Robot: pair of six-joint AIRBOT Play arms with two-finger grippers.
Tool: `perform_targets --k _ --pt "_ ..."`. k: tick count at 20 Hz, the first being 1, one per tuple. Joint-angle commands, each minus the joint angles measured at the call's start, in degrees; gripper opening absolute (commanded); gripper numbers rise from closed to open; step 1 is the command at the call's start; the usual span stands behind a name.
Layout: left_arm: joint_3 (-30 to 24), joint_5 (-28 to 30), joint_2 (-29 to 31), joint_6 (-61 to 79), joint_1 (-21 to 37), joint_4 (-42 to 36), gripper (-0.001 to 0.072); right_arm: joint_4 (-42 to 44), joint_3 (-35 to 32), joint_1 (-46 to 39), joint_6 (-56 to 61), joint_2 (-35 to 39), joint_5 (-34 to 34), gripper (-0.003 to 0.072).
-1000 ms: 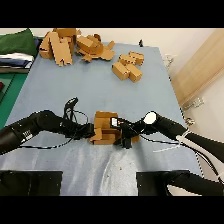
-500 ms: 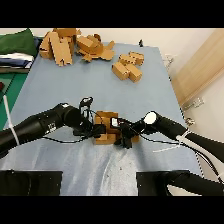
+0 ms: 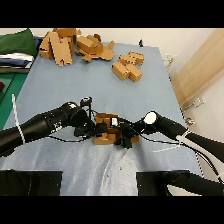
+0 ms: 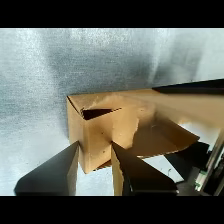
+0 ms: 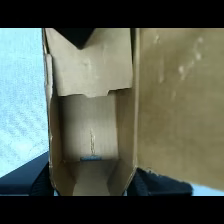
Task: Fold the box.
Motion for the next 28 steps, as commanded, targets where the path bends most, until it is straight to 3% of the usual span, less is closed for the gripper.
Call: perform_targets --k 1,4,6,8,13,18,25,28 --pt "0.04 3.39 -0.09 0.13 -0.02 -0.61 0.0297 0.02 0.02 0.07 -0.04 -0.02 0.02 0.041" --pt "0.04 2.91 -0.09 -9.9 -0.04 2.64 0.0297 0.02 0.02 0.07 -0.04 -0.02 0.02 0.041" --pt "0.04 -1.66 -0.09 -15.21 -0.04 7.69 0.0296 0.02 0.02 0.07 -0.04 -0.02 0.02 0.041" --pt "0.17 -6.47 -0.09 -17.11 -0.83 10.78 0.0296 0.02 0.02 0.07 -0.04 -0.02 0.02 0.041" --pt "0.2 -10.97 -0.09 -18.36 -4.11 15.12 0.0296 0.04 0.02 0.07 -0.04 -0.02 0.02 0.041" --pt "0.35 -4.52 -0.09 -18.43 -5.4 15.19 0.0297 0.02 0.02 0.07 -0.04 -0.02 0.02 0.041" --pt "1.51 -1.62 -0.5 -17.25 -5.4 14.91 0.0298 0.02 0.02 0.07 -0.04 -0.02 0.0 0.041" --pt "2.01 -0.55 -3.48 -15.52 -5.75 11.17 0.0297 0.04 0.02 0.07 -0.04 -0.02 0.02 0.041"
